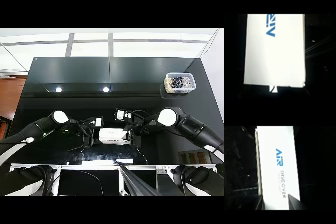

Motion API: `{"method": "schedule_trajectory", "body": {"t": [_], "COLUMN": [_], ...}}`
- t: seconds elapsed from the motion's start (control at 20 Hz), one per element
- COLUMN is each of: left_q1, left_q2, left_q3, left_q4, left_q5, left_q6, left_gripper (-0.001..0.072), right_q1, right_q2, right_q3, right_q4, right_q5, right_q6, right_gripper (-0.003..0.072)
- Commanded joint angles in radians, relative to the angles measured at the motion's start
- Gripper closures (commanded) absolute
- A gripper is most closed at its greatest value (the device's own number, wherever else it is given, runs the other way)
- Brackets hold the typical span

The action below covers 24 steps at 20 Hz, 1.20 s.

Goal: Fold the box and place the chain.

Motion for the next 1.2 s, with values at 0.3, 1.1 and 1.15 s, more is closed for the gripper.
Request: {"method": "schedule_trajectory", "body": {"t": [0.3,1.1,1.15], "left_q1": [-0.001,-0.001,-0.001], "left_q2": [0.0,0.0,0.0], "left_q3": [0.0,0.0,0.0], "left_q4": [0.0,0.0,0.0], "left_q5": [0.0,0.001,0.001], "left_q6": [0.0,0.0,0.0], "left_gripper": [0.0363,0.0362,0.0362], "right_q1": [0.001,-0.124,-0.153], "right_q2": [-0.005,0.064,0.065], "right_q3": [-0.004,0.006,-0.003], "right_q4": [0.0,0.034,0.076], "right_q5": [-0.002,0.204,0.243], "right_q6": [0.002,0.554,0.586], "right_gripper": [0.0303,0.0577,0.0673]}}
